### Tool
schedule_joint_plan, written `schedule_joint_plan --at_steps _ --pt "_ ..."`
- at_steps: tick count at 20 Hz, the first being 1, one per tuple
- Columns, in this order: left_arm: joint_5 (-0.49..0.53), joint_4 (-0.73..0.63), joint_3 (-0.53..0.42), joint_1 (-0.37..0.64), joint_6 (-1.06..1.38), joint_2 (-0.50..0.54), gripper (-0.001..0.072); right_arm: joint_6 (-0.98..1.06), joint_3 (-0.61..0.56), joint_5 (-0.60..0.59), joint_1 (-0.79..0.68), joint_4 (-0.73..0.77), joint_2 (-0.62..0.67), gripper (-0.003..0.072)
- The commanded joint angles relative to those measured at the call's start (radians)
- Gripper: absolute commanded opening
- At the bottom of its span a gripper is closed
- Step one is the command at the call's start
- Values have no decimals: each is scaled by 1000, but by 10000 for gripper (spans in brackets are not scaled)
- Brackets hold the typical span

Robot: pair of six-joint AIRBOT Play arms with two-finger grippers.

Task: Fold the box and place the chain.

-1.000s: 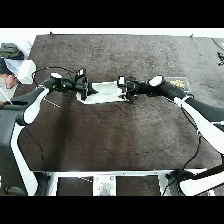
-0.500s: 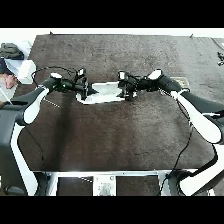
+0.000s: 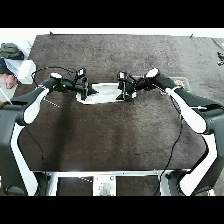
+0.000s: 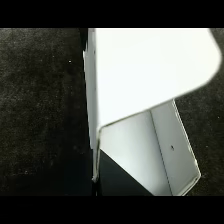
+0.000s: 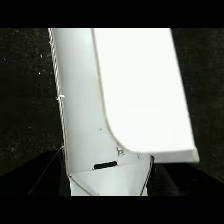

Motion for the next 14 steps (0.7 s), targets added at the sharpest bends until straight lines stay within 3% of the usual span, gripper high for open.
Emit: schedule_joint_plan --at_steps 1,6,14 --pt "1 -1 0 0 0 0 10 11 55 93 0 19 -59 557" --pt "1 -1 0 0 0 0 10 42 124 151 -6 45 -121 557" --pt "1 -5 0 0 0 0 10 42 127 153 -26 61 -142 557"
